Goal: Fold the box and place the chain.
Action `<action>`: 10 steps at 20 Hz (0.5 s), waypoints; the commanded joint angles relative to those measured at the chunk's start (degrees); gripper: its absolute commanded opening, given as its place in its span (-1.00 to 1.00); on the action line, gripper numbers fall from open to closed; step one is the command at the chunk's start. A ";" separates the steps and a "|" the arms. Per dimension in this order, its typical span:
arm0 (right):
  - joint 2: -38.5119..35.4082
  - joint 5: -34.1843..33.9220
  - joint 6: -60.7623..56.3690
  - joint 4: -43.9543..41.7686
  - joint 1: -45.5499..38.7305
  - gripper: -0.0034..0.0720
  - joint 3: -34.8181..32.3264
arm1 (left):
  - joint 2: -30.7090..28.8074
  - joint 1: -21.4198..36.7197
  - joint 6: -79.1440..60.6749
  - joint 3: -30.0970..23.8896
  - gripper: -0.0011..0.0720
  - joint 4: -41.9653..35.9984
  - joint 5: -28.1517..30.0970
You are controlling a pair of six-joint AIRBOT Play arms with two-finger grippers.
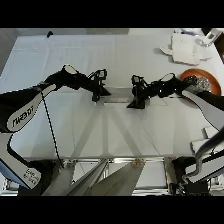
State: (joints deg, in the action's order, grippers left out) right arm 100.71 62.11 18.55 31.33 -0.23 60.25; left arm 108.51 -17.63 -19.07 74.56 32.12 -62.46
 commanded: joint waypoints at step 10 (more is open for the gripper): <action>-0.04 -0.15 -0.02 -0.04 0.04 0.60 0.07 | -0.02 0.04 -0.07 -0.02 -0.38 -0.33 -0.13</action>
State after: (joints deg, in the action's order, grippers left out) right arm 100.71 62.24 18.70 31.27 -0.19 60.27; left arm 108.71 -17.67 -18.92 74.39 33.21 -62.92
